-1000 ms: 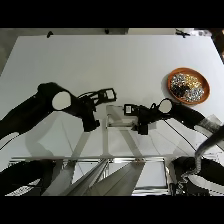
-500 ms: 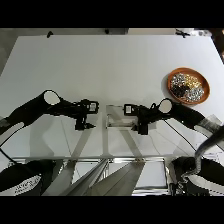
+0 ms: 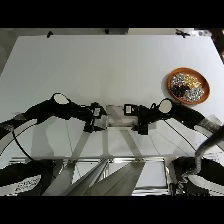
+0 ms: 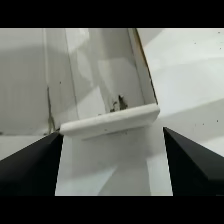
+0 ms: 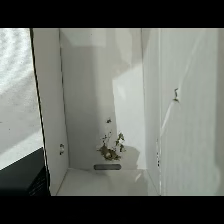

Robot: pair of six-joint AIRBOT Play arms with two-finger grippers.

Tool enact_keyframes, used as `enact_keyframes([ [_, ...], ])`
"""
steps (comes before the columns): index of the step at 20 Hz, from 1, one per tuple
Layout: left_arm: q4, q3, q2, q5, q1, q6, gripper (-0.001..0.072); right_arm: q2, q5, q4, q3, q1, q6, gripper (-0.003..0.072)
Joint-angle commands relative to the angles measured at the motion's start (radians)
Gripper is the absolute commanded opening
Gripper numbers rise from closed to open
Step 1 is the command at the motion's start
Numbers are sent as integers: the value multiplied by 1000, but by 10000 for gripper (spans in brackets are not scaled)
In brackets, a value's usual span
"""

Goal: Fold the box and place the chain.

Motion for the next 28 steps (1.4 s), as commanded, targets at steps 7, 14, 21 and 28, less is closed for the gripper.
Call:
enact_keyframes([
  [7, -40, -1, -21, 0, -20, -114, 716, 1, 0, 1, 0, 0, 2, 409],
  [14, -158, -1, -64, 16, -42, -117, 707, 1, 0, 1, 0, 0, 2, 409],
  [21, -153, -1, -85, 37, -68, -117, 329, 1, 0, 1, 0, 0, 2, 409],
  [28, -156, -1, -84, 38, -66, -117, 208, 1, 0, 1, 0, 0, 2, 409],
])
